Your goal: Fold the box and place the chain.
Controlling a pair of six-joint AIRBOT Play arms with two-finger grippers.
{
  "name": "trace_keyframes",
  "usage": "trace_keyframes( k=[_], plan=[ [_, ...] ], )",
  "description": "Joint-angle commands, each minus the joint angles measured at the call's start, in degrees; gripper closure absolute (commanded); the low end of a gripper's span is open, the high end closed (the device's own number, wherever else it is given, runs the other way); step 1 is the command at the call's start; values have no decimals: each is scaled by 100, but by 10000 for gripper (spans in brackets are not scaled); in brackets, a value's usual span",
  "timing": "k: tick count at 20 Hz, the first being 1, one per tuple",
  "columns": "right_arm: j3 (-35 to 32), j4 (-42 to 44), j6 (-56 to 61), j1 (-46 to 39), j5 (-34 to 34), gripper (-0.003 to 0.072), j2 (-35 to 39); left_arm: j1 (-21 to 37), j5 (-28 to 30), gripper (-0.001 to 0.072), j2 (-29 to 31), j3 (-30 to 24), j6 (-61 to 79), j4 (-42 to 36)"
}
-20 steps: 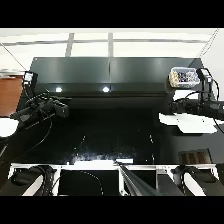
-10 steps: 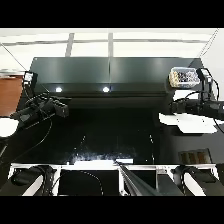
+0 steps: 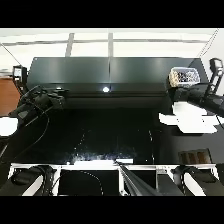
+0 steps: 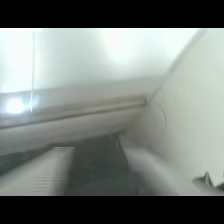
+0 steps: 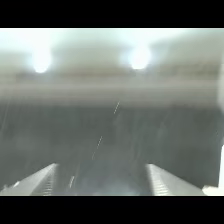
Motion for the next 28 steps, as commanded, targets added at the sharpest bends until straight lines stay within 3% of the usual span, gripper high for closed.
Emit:
trace_keyframes(
  k=[1,3,6,10,14,16,19,24,26,27,28],
  plan=[
    [2,-74,4,-61,-1150,-34,-33,-2,404,5,-212,0,-24,-144],
    [188,-992,490,-608,-1235,-34,-236,-2,282,5,-343,0,-72,-304],
    [879,-2304,1882,-2433,-1008,-34,-938,-2,76,5,-389,0,-72,-422],
    [1797,-2020,2424,-4789,367,-34,-2197,-2,-168,6,-400,-2,-72,-417],
    [1934,-1010,907,-5901,1279,-34,-2953,-2,-203,6,-400,-2,-70,-409],
    [2205,-313,-435,-6052,2264,-34,-3526,-2,-229,6,-400,-2,-76,-415],
    [2981,400,-918,-5939,3790,-34,-4546,-2,-271,6,-400,-2,-76,-415],
    [3488,96,-826,-5569,4339,-34,-5095,-2,-343,6,-400,0,-92,-560],
    [3639,-702,-817,-5377,4461,-34,-5136,-2,-348,6,-400,0,-92,-557],
    [3718,-1266,-787,-5257,4448,33,-5136,-2,-402,6,-400,0,-94,-560],
    [3775,-1567,-765,-5160,4419,175,-5136,-2,-490,6,-400,-2,-94,-557]
  ],
)
